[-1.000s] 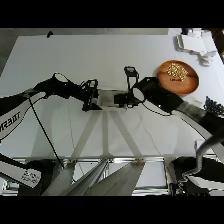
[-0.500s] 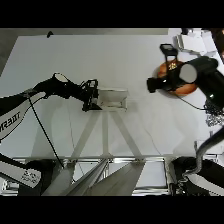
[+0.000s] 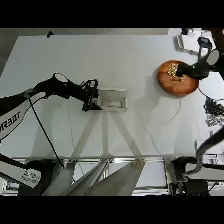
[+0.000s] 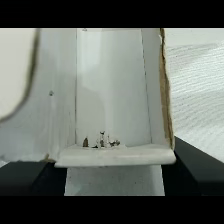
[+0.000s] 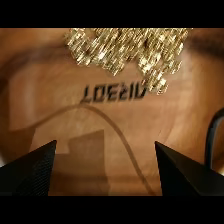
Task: Fold the box and place the chain.
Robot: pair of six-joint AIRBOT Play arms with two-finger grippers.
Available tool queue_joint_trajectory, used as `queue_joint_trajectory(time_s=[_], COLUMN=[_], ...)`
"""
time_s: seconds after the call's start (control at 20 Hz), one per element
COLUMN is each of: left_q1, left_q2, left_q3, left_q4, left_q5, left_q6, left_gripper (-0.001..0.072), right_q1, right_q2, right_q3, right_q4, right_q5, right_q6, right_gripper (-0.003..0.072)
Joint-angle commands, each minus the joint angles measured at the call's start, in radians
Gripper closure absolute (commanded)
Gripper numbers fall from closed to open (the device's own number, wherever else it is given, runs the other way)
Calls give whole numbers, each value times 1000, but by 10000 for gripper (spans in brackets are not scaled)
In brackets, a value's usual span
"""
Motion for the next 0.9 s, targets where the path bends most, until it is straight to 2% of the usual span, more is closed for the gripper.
queue_joint_trajectory(time_s=[0.0, 0.25, 0.4, 0.45, 0.5, 0.65, 0.7, 0.85], left_q1=[1, 1, 1, 1, 1, 1, 1, 1], left_q2=[0, 0, 0, 0, 0, 0, 0, 0], left_q3=[0, 0, 0, 0, 0, 0, 0, 0], left_q4=[0, 0, 0, 0, 0, 0, 0, 0], left_q5=[0, 0, 0, 0, 0, 0, 0, 0], left_q6=[0, 0, 0, 0, 0, 0, 0, 0], left_gripper=[502, 501, 502, 502, 501, 502, 502, 502], right_q1=[-43, -43, -42, -42, -39, -18, -11, -2], right_q2=[-156, -293, -319, -321, -321, -317, -314, -277], right_q3=[80, 109, 109, 109, 109, 109, 109, 104], right_q4=[19, 26, 21, 21, 21, 6, -2, -9], right_q5=[-179, -267, -293, -293, -293, -262, -242, -169], right_q6=[-28, 3, 2, 2, 2, 0, -3, -10], right_gripper=[-19, -8, 60, 178, 250, 572, 656, 676])
